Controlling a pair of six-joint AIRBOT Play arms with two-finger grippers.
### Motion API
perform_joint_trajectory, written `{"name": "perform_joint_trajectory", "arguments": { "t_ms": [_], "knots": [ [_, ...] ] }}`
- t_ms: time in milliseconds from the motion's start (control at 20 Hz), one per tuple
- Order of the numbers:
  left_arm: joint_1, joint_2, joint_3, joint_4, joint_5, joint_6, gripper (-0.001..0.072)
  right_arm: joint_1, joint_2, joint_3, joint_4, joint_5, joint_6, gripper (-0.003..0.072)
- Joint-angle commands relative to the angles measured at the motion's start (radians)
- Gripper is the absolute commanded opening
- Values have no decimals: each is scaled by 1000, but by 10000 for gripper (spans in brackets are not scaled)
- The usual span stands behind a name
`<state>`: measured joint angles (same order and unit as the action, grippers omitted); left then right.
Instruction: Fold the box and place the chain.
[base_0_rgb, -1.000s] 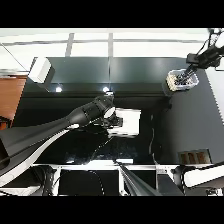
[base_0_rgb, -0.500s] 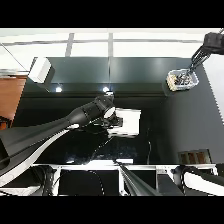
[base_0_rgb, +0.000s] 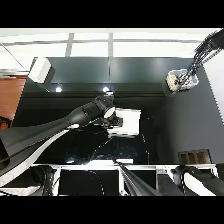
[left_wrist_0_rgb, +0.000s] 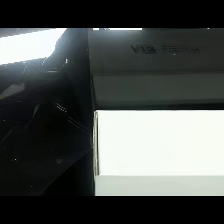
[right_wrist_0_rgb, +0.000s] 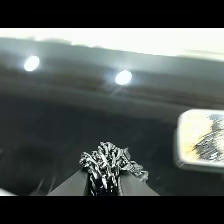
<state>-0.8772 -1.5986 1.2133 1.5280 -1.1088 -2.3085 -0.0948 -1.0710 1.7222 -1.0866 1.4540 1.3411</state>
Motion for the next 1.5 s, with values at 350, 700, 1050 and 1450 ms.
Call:
{"name": "perform_joint_trajectory", "arguments": {
  "t_ms": [350, 700, 1050, 1450],
  "knots": [
    [0, 0, 1, 0, 0, 0, 29, 163, 212, -410, 212, 147, -49, 13],
    [0, 0, 1, 0, 0, 0, 29, 252, 212, -604, 500, -10, -127, 13],
    [0, 0, 1, 0, 0, 0, 29, 305, 211, -619, 543, -180, -128, 14],
    [0, 0, 1, 0, -1, 0, 29, 306, 206, -622, 431, -149, -103, 14]
  ]
}}
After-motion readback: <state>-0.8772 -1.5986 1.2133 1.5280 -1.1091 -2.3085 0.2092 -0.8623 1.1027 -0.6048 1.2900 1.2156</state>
